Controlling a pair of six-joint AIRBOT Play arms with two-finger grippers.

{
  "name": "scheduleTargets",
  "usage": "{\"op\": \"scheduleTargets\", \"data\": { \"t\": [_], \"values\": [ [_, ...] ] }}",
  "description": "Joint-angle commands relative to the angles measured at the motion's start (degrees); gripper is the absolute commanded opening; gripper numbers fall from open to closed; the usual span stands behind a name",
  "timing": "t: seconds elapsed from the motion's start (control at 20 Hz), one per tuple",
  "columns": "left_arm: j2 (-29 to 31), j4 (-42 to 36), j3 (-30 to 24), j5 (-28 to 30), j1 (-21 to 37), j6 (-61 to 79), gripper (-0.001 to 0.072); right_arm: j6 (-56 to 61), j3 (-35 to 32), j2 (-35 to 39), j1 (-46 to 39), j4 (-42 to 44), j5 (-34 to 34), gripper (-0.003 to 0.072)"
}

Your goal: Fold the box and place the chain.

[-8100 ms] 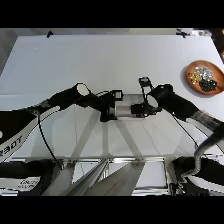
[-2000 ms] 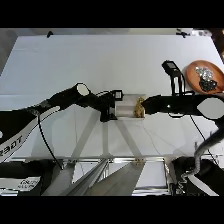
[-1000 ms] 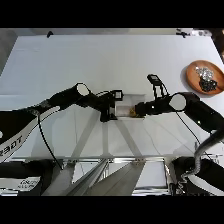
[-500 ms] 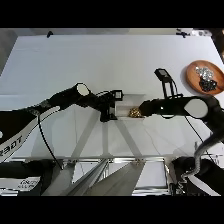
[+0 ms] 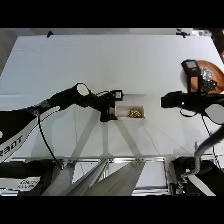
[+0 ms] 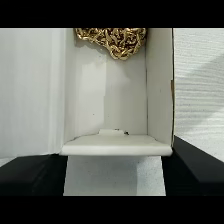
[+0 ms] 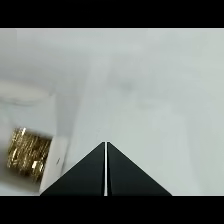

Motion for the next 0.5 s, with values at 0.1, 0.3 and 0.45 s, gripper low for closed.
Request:
{"op": "scheduleTargets", "data": {
  "t": [0.1, 0.3, 0.45],
  "values": [
    [0.04, 0.0, 0.0, 0.0, 0.04, 0.02, 0.0495, -23.34, 1.18, -14.05, -6.6, 27.91, -12.85, 0.0002],
    [0.04, 0.0, 0.0, -0.02, 0.04, 0.02, 0.0495, -29.59, 8.04, -28.11, -6.6, 31.85, -8.76, 0.0002],
    [0.04, 0.0, 0.0, 0.0, 0.04, 0.02, 0.0495, -33.07, 12.63, -34.1, -6.58, 31.95, -6.19, 0.0002]
  ]
}}
